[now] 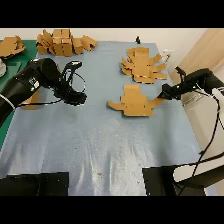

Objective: Fold the box.

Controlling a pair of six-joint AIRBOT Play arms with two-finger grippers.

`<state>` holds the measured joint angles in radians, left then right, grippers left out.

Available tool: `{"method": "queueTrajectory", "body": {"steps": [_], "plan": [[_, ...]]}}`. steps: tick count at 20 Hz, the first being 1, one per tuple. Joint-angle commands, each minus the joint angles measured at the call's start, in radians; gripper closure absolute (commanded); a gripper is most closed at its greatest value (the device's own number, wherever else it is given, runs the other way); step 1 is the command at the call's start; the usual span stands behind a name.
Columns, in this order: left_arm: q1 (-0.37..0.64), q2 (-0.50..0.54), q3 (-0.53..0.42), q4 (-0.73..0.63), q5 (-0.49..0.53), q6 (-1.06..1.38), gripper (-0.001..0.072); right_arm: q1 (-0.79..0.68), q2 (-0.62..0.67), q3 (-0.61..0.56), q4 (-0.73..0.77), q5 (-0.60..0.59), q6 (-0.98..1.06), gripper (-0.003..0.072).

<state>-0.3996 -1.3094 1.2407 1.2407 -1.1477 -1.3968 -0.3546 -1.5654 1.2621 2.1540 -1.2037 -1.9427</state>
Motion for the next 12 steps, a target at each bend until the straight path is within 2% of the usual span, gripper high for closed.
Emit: {"method": "queueTrajectory", "body": {"steps": [1, 4, 6, 7, 8, 12], "plan": [[0.039, 0.001, -0.061, -0.082, 0.001, 0.066, 0.0698, 0.069, 0.195, -0.285, -0.004, 0.095, 0.038, 0.0687], [0.053, 0.002, -0.159, -0.182, 0.033, 0.16, 0.0698, 0.137, 0.352, -0.491, -0.011, 0.157, 0.087, 0.0684], [0.081, 0.002, -0.237, -0.261, 0.058, 0.215, 0.0698, 0.172, 0.419, -0.576, -0.011, 0.126, 0.11, 0.068], [0.096, 0.002, -0.27, -0.301, 0.064, 0.243, 0.0698, 0.182, 0.436, -0.602, -0.012, 0.107, 0.113, 0.0616], [0.113, 0.002, -0.298, -0.336, 0.067, 0.265, 0.0698, 0.191, 0.442, -0.619, -0.019, 0.092, 0.119, 0.051], [0.181, 0.002, -0.348, -0.427, 0.037, 0.328, 0.0697, 0.2, 0.442, -0.626, -0.027, 0.078, 0.129, 0.0495]]}}
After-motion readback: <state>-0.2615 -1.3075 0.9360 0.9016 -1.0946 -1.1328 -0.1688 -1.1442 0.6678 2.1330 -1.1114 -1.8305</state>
